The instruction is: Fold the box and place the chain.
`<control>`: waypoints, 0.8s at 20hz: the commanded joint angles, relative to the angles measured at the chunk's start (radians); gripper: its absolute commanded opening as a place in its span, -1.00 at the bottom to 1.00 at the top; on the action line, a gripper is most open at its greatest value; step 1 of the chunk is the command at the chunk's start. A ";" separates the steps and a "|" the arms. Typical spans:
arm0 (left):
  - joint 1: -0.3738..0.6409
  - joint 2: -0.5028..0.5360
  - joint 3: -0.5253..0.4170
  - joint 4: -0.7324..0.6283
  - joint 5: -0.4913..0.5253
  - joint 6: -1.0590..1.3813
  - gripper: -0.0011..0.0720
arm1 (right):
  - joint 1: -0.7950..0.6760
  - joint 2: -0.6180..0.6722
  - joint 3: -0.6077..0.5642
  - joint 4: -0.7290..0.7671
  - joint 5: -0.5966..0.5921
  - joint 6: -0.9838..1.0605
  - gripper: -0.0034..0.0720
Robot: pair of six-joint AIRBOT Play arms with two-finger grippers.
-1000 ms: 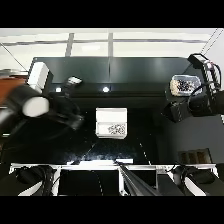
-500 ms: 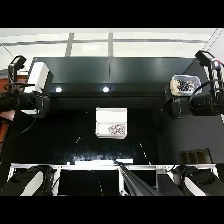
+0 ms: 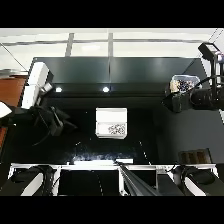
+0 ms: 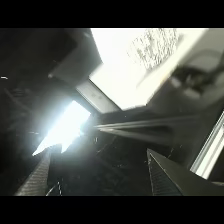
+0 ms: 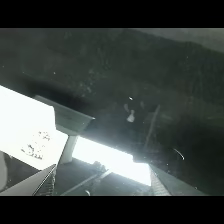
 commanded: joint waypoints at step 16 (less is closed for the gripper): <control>-0.224 -0.367 -0.005 -0.153 0.233 0.683 0.96 | 0.000 0.000 -0.079 -0.010 -0.021 -0.019 0.97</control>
